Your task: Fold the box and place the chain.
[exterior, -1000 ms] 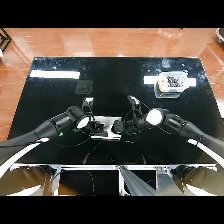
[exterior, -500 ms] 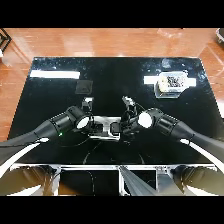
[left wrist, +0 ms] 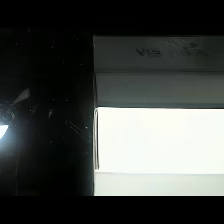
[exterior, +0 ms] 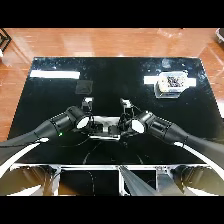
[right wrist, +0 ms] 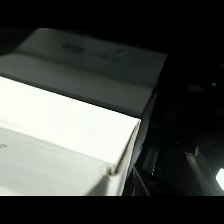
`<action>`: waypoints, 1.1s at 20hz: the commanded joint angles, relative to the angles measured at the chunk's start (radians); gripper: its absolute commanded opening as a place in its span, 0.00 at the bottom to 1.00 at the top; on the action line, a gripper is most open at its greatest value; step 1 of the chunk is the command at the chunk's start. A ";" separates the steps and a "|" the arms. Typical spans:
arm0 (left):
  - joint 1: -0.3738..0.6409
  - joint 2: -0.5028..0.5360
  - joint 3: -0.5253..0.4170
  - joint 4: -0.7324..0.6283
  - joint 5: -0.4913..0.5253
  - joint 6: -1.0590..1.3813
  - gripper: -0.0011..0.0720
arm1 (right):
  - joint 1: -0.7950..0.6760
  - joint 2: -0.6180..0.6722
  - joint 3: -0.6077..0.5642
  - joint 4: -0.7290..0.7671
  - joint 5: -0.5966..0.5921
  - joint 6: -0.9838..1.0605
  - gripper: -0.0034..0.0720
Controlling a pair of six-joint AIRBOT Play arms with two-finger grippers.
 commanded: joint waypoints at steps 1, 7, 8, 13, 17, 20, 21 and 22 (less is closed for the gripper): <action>0.000 0.000 0.000 0.000 0.001 0.000 0.05 | 0.017 -0.015 0.034 -0.108 0.052 0.104 0.52; 0.000 0.000 0.000 0.000 0.000 0.000 0.05 | 0.018 -0.038 0.068 -0.143 0.111 0.149 0.51; 0.000 0.000 0.000 0.000 0.000 0.000 0.05 | 0.018 -0.047 0.078 -0.144 0.116 0.149 0.49; 0.000 0.000 0.000 0.000 -0.003 0.000 0.05 | 0.018 -0.101 0.134 -0.162 0.153 0.158 0.45; 0.000 0.000 0.000 0.000 -0.003 0.000 0.05 | 0.018 -0.105 0.134 -0.166 0.170 0.163 0.45; 0.000 0.000 0.000 0.000 -0.003 0.000 0.05 | 0.018 -0.106 0.134 -0.169 0.164 0.163 0.45; 0.000 0.000 0.000 0.000 -0.003 0.000 0.05 | 0.018 -0.106 0.134 -0.169 0.159 0.163 0.45; 0.000 0.000 0.000 0.000 -0.003 0.000 0.05 | 0.018 -0.108 0.134 -0.169 0.157 0.163 0.45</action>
